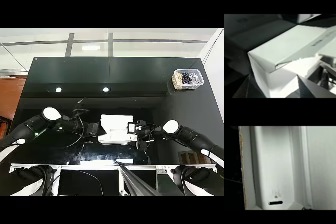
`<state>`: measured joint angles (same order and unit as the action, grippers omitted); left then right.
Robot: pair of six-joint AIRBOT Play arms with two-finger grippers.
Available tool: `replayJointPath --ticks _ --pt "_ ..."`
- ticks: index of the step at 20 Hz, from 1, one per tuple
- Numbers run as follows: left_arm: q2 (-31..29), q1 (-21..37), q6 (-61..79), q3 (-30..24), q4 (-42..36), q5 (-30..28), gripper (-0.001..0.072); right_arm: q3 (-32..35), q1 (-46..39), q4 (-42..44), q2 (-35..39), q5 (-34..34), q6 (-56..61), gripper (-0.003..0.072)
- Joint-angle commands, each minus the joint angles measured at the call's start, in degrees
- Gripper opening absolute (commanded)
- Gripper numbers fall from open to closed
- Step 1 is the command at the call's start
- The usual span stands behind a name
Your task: Fold the box and place the chain.
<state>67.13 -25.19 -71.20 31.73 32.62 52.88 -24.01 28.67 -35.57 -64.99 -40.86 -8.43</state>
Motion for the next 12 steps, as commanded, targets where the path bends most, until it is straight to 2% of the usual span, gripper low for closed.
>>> replayJointPath --ticks 1,3,8,12 --pt "0.0 -6.4 -10.4 1.8 6.5 -7.0 0.0689 0.0 0.0 0.0 0.0 0.0 0.0 0.0343" --pt "0.0 -8.7 -14.5 3.5 11.5 -7.8 0.0688 0.0 0.0 0.0 0.0 0.0 0.0 0.0343" --pt "0.0 -14.8 -32.2 7.0 30.9 -7.6 0.0679 0.0 0.0 0.0 0.0 0.0 0.0 0.0343" --pt "0.8 -19.0 -41.4 9.7 38.0 -6.9 0.0679 0.0 0.0 0.0 0.0 0.0 0.0 0.0343"
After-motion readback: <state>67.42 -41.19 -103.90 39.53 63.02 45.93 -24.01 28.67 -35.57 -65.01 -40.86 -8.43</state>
